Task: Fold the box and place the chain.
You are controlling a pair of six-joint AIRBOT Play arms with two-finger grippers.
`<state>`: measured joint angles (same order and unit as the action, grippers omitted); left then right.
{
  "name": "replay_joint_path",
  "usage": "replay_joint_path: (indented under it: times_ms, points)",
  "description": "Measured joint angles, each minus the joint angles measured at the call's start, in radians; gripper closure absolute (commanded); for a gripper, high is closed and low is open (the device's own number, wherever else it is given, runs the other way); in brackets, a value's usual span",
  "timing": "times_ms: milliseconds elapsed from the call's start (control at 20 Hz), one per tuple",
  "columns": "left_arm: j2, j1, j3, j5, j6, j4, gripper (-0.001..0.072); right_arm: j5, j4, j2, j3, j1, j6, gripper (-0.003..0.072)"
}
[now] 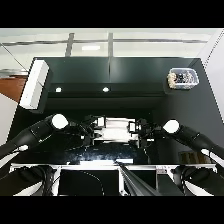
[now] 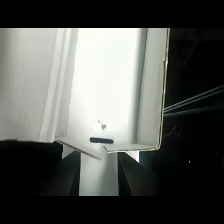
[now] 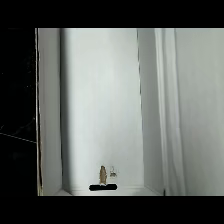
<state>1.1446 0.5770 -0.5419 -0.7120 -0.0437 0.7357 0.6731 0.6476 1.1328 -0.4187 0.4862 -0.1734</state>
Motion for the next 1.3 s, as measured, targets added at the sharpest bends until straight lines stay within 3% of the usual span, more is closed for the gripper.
replay_joint_path:
  times_ms: [200, 300, 550, 1050, 1100, 1150, 1200, 1300]
  points:
    - [0.000, 0.012, 0.000, 0.005, 0.011, -0.026, 0.0446, 0.000, 0.000, 0.000, 0.000, 0.000, 0.000, 0.0283]
    - [0.000, 0.014, 0.000, 0.006, 0.014, -0.034, 0.0579, 0.000, 0.000, 0.000, 0.000, 0.000, 0.000, 0.0283]
    - [0.018, 0.016, 0.000, 0.008, 0.018, -0.105, 0.0645, 0.000, 0.000, 0.000, 0.000, 0.000, 0.000, 0.0283]
    - [0.059, 0.064, 0.000, 0.085, 0.018, -0.170, 0.0631, 0.000, 0.000, 0.000, 0.000, 0.000, 0.000, 0.0283]
    - [0.060, 0.065, 0.000, 0.092, 0.018, -0.171, 0.0557, 0.000, 0.000, 0.000, 0.000, 0.000, 0.000, 0.0283]
    - [0.060, 0.067, 0.000, 0.092, 0.018, -0.172, 0.0431, 0.000, 0.000, 0.000, 0.000, 0.000, 0.000, 0.0283]
    - [0.060, 0.068, 0.000, 0.092, 0.013, -0.175, 0.0407, 0.000, 0.000, 0.000, 0.000, 0.000, 0.000, 0.0283]
    - [0.061, 0.069, 0.000, 0.096, 0.013, -0.174, 0.0446, 0.000, 0.000, 0.000, 0.000, 0.000, 0.000, 0.0283]
